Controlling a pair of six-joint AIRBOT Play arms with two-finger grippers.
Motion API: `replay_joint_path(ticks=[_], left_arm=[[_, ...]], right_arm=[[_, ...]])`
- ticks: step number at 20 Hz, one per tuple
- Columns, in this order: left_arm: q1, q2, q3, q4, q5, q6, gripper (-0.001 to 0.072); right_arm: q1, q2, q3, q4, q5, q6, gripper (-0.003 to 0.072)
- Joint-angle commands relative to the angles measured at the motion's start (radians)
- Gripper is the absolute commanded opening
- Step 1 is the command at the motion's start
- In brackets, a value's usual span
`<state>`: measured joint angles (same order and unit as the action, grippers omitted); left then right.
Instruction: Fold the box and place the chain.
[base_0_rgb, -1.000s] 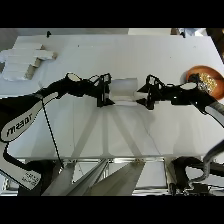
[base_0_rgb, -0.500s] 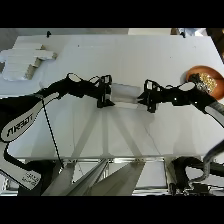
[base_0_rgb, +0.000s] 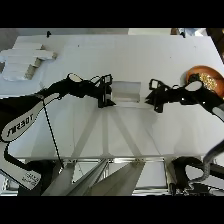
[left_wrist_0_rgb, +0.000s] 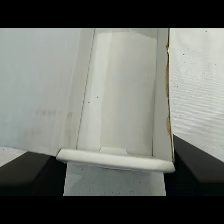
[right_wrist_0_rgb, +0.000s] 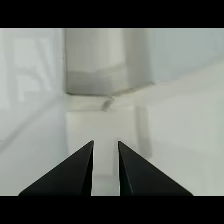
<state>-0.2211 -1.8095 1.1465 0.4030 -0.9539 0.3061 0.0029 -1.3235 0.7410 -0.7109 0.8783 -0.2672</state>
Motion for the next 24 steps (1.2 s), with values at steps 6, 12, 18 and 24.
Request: replay_joint_path(ticks=[6,12,18,24], left_arm=[[0.001,0.001,0.000,0.001,0.000,0.000,0.0277],[0.001,0.001,0.000,0.001,0.000,0.000,0.0277],[0.001,0.001,0.000,0.001,0.000,0.000,0.0277],[0.001,0.001,0.000,0.001,0.000,0.000,0.0277]], right_arm=[[-0.215,0.072,0.000,-0.103,0.035,0.470,0.0018],[-0.216,-0.001,-0.003,-0.194,0.067,0.681,0.0017],[-0.159,-0.061,-0.003,0.011,0.140,0.690,0.0015],[-0.054,-0.073,-0.003,0.120,0.156,0.740,0.0017]])
